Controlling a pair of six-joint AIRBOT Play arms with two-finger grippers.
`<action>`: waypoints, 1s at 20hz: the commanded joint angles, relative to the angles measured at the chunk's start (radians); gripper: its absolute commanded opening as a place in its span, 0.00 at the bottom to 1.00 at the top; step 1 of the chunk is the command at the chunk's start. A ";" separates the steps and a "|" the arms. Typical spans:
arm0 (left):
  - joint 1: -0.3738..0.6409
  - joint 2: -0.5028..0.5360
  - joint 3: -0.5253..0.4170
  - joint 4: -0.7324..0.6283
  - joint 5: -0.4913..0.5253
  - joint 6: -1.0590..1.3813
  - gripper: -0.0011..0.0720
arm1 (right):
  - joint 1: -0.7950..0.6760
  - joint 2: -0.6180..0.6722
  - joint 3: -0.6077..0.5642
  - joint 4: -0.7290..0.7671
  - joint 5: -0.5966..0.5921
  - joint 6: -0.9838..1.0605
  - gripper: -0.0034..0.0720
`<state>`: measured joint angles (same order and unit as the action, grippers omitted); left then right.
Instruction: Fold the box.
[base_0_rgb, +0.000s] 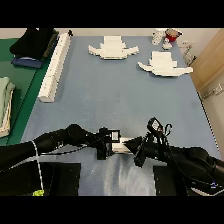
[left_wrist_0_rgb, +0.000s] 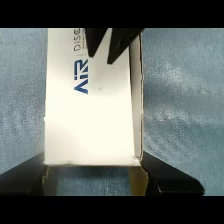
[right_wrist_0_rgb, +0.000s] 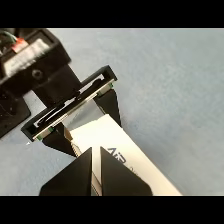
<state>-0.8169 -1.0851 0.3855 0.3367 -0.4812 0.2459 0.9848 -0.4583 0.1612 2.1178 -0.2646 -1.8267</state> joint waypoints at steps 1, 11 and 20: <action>0.000 0.000 0.000 0.000 0.000 0.000 0.58 | 0.030 -0.009 -0.060 0.013 0.069 0.066 0.15; 0.000 0.000 0.000 0.000 0.000 0.000 0.58 | 0.046 -0.158 -0.073 0.014 0.073 0.066 0.15; 0.000 0.000 0.000 0.000 0.000 0.000 0.58 | 0.045 -0.047 -0.059 0.001 0.073 0.072 0.15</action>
<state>-0.8169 -1.0851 0.3847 0.3367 -0.4816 0.2470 1.0298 -0.5571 0.0910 2.1277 -0.2100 -1.7542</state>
